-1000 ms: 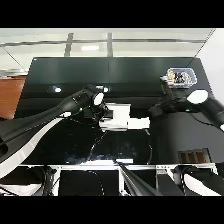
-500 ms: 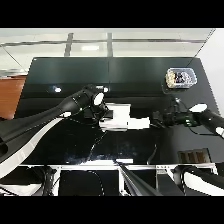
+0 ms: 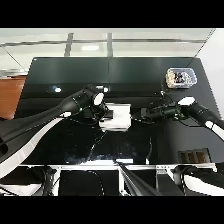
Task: Fold the box and place the chain.
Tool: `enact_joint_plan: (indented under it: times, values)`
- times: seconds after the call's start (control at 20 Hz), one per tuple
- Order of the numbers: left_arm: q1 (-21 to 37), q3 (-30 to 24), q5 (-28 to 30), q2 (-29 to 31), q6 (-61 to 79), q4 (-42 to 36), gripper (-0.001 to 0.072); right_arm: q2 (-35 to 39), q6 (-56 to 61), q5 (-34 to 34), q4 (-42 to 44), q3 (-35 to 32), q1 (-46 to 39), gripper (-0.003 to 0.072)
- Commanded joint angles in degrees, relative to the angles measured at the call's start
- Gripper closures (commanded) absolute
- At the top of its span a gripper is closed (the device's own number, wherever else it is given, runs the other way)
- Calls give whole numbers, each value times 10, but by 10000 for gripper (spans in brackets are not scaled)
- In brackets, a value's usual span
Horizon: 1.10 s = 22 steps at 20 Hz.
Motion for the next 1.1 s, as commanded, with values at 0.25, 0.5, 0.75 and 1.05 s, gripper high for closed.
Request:
enact_joint_plan:
  times: [0.25, 0.5, 0.75, 1.05]
  values:
    - [0, 0, 1, 0, 0, 0, 685, -1, 117, -45, -78, 47, 92, 137]
    - [0, 0, 1, 0, 0, 0, 685, -1, 260, -52, -215, 101, 145, 255]
    - [0, 0, 3, 0, 0, 0, 685, -2, 374, -55, -269, 132, 180, 255]
    - [0, 0, 3, 0, 0, 0, 685, -2, 470, -59, -341, 144, 212, 346]
